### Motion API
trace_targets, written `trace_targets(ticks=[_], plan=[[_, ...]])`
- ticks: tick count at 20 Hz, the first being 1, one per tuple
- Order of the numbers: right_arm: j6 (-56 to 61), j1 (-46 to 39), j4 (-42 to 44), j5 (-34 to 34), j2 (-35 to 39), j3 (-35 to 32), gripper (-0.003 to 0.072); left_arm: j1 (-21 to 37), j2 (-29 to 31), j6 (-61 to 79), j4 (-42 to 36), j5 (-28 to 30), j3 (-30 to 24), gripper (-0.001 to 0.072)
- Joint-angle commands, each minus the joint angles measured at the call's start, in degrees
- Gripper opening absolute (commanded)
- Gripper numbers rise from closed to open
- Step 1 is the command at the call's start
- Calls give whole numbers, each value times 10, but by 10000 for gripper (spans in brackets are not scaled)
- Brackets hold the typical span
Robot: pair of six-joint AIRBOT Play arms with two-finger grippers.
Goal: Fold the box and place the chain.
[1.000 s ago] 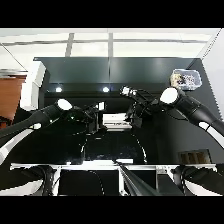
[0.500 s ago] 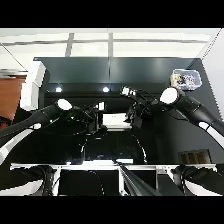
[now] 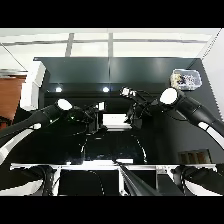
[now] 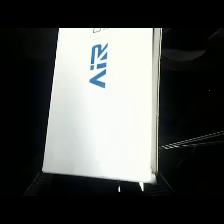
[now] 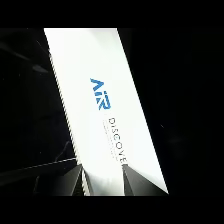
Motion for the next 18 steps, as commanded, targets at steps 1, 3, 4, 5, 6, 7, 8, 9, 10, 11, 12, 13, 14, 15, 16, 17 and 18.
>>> trace_targets(ticks=[1,3,4,5,6,7,8,9,10,11,12,13,14,15,16,17,18], plan=[[2,0,-1,0,-3,-8,308,0,0,0,0,0,0,295],[5,0,0,0,-3,-8,308,0,0,0,0,0,0,295],[10,0,0,3,-3,-9,308,0,0,0,0,0,0,295],[14,0,-1,4,-3,-8,308,0,0,0,0,0,0,294],[21,0,-2,3,-3,-8,308,0,0,0,0,0,0,295],[28,0,-2,3,-3,-8,308,0,0,0,0,0,0,294],[37,0,-1,4,-2,-8,308,0,0,0,0,0,0,295],[47,0,0,4,-1,-8,308,0,0,0,0,0,0,294],[58,-1,0,4,4,-7,308,0,0,0,0,0,0,294],[67,-2,1,5,12,-7,308,0,0,0,0,0,0,294],[79,-4,0,11,21,-4,308,0,0,0,0,0,0,294],[97,-7,1,21,31,0,308,0,0,0,0,0,0,295],[130,-14,1,35,44,5,308,0,0,0,0,0,0,295],[172,-22,3,52,56,7,307,0,0,0,0,0,0,295],[220,-33,5,82,66,7,306,0,0,0,0,0,0,295],[267,-44,6,129,69,5,189,0,0,0,0,0,0,295],[272,-52,19,174,68,-5,23,0,0,0,0,0,1,295]])
